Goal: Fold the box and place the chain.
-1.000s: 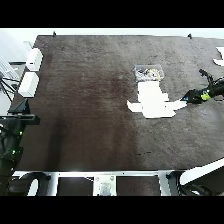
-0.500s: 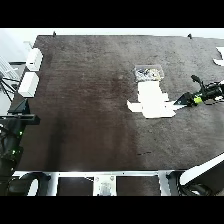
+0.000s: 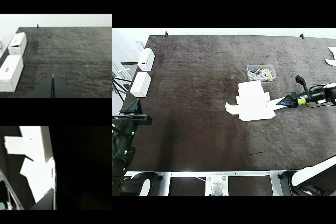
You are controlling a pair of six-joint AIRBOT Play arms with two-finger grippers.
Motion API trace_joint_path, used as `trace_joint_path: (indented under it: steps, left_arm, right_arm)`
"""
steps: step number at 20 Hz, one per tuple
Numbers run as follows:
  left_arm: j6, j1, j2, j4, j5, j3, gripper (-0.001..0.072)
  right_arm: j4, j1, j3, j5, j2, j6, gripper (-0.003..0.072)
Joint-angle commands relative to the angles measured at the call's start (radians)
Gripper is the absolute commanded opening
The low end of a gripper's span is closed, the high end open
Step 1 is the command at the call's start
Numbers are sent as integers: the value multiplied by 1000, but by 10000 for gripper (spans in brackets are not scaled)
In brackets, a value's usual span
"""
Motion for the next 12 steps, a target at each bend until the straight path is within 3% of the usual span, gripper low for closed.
trace_joint_path:
  steps: [1,3,8,12]
  left_arm:
    - [0,0,1,0,0,0,22]
    - [0,0,1,0,0,0,23]
    - [1,0,1,3,17,0,23]
    - [1,0,1,3,9,2,22]
  right_arm:
    - [204,111,-196,-178,119,-12,-3]
    - [309,221,-274,-283,161,-24,-3]
    - [283,456,-277,-524,163,-88,-4]
    - [280,488,-280,-574,163,-117,-4]
